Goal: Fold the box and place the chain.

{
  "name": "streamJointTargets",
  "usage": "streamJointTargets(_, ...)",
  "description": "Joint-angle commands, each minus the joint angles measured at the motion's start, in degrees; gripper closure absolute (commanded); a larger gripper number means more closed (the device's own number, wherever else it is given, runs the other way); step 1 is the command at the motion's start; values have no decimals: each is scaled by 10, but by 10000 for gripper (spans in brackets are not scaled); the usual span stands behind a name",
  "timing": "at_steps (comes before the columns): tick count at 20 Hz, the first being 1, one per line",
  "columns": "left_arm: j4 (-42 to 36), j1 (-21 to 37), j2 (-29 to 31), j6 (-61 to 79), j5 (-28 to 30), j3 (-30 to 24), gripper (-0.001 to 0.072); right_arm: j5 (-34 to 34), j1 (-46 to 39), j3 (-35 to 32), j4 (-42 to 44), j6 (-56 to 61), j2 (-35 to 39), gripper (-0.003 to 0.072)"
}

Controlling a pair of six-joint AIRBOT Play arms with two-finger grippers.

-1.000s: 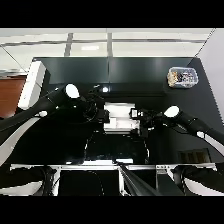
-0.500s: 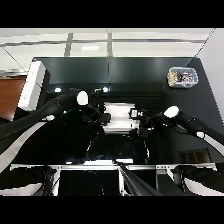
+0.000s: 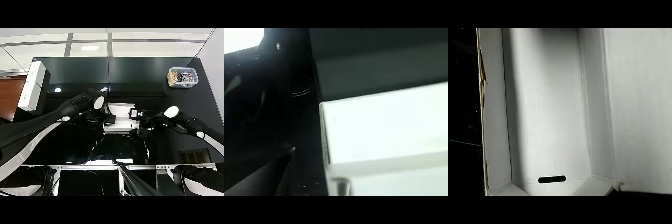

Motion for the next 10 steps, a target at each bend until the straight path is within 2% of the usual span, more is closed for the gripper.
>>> streamJointTargets(1,12,-8,-7,-56,6,9,314,0,0,0,0,0,0,445)
streamJointTargets(2,5,-8,-7,-58,8,9,317,0,0,0,0,0,0,446)
streamJointTargets(4,3,-9,-7,-66,10,9,458,0,0,0,0,0,0,445)
streamJointTargets(6,0,-11,-7,-67,14,9,496,0,0,0,0,0,0,446)
streamJointTargets(8,0,-13,-7,-68,18,9,672,0,0,0,0,0,0,446)
streamJointTargets(10,0,-13,-7,-71,19,9,688,0,0,0,0,0,0,445)
